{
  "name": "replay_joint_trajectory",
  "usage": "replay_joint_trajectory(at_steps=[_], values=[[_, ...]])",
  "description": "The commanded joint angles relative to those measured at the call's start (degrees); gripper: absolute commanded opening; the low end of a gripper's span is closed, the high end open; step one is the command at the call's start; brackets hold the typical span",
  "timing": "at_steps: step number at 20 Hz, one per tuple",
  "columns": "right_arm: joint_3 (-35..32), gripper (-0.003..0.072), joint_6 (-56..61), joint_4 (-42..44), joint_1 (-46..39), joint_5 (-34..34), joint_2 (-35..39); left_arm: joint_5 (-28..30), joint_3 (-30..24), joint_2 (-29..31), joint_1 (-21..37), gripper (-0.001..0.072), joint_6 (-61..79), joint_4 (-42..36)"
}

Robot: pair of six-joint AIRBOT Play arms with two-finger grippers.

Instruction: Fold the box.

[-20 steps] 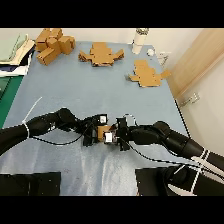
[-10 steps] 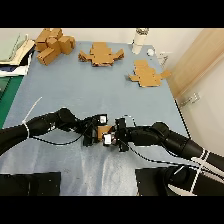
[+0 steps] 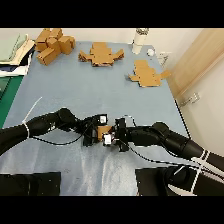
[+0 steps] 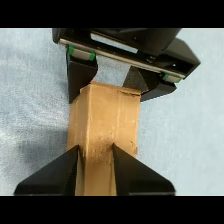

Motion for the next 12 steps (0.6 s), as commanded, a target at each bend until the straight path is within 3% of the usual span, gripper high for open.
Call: replay_joint_trajectory(at_steps=[1, 2, 7, 12], values=[[0.02, 0.046, 0.22, 0.04, 0.07, -0.39, 1.2, 0.0, -0.02, 0.0, 0.0, 0.0528, 0.0, -0.02], [0.02, 0.0495, 0.63, 0.04, 0.07, -0.7, 1.79, 0.0, -0.02, 0.0, 0.0, 0.0527, 0.0, -0.02], [0.02, 0.0495, 0.61, 0.02, 0.28, -0.68, 2.32, 0.0, -0.02, 0.0, 0.0, 0.0527, 0.0, 0.0], [0.0, 0.0495, 0.63, -3.37, 3.54, 3.67, 1.7, 0.02, -0.02, 0.0, 0.0, 0.0528, 0.0, -0.02]])
